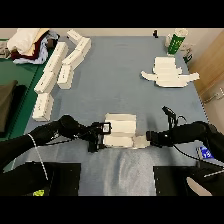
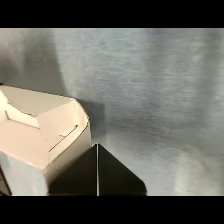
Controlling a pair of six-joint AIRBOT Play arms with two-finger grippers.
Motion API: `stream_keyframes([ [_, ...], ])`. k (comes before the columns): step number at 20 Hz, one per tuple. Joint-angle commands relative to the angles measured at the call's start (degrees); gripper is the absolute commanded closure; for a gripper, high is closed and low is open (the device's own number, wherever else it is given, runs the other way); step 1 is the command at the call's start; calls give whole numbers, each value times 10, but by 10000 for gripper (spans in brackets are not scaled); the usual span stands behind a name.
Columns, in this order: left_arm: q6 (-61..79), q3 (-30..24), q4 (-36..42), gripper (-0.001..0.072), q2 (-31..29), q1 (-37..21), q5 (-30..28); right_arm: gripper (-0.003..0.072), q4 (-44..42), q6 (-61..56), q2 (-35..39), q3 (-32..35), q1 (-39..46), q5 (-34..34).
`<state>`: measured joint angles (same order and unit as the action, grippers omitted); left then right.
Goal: Fold the box.
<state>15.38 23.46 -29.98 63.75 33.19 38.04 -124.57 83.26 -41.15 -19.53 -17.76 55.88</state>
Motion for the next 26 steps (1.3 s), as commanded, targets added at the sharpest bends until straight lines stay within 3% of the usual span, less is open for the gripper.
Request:
stream_keyframes([
  [1,0,0,0,170,0,0,0,668,-35,23,1,-12,-2,8],
  [2,0,0,0,170,0,0,0,494,-35,23,1,-22,-2,17],
  [3,0,0,0,170,0,0,0,412,-34,23,1,-33,-2,25],
  [5,0,0,0,171,0,0,0,410,-35,23,1,-53,-2,37],
  [7,0,0,0,170,0,0,0,362,-37,23,1,-62,-2,44],
  [9,0,0,0,170,0,0,0,235,-38,23,-1,-62,-8,45],
  [15,0,0,0,170,0,0,0,238,-19,4,-60,-71,-82,0],
  [20,0,0,0,170,0,0,0,247,170,-191,-136,-155,-190,-10],
  [24,0,0,0,170,0,0,0,247,333,-399,-211,-230,-307,32],
  [26,0,0,0,170,0,0,0,247,374,-458,-254,-261,-342,48],
])
